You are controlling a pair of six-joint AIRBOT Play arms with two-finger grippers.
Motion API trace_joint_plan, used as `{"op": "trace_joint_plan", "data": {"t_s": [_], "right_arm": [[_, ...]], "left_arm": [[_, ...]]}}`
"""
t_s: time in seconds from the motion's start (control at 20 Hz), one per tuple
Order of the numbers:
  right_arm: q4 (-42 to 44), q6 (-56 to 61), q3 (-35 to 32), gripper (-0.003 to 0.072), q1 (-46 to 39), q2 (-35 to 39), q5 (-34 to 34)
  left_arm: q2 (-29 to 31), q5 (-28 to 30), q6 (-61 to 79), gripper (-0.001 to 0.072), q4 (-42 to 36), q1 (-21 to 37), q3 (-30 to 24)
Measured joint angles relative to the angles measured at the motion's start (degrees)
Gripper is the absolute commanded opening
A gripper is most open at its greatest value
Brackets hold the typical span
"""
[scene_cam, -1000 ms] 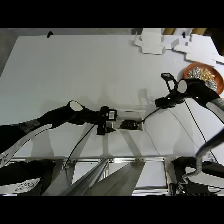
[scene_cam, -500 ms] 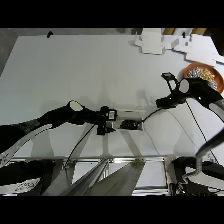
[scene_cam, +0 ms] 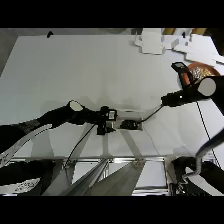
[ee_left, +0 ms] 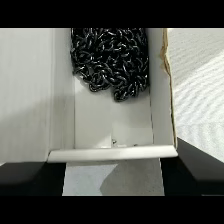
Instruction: Fold the box and place the chain.
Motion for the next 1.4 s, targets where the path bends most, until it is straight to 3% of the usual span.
{"op": "trace_joint_plan", "data": {"t_s": [0.6,1.0,1.4], "right_arm": [[2.23,-0.22,-0.02,0.0019,12.24,5.68,3.56],[3.78,-0.24,-0.02,0.0019,14.67,12.94,3.78],[17.55,-7.37,-0.02,0.0019,14.82,19.87,2.86]], "left_arm": [[0.00,0.00,0.02,0.0273,0.00,0.00,-0.02],[0.00,0.00,0.00,0.0273,0.00,0.00,-0.02],[0.00,0.00,0.00,0.0273,0.00,0.00,0.00]]}}
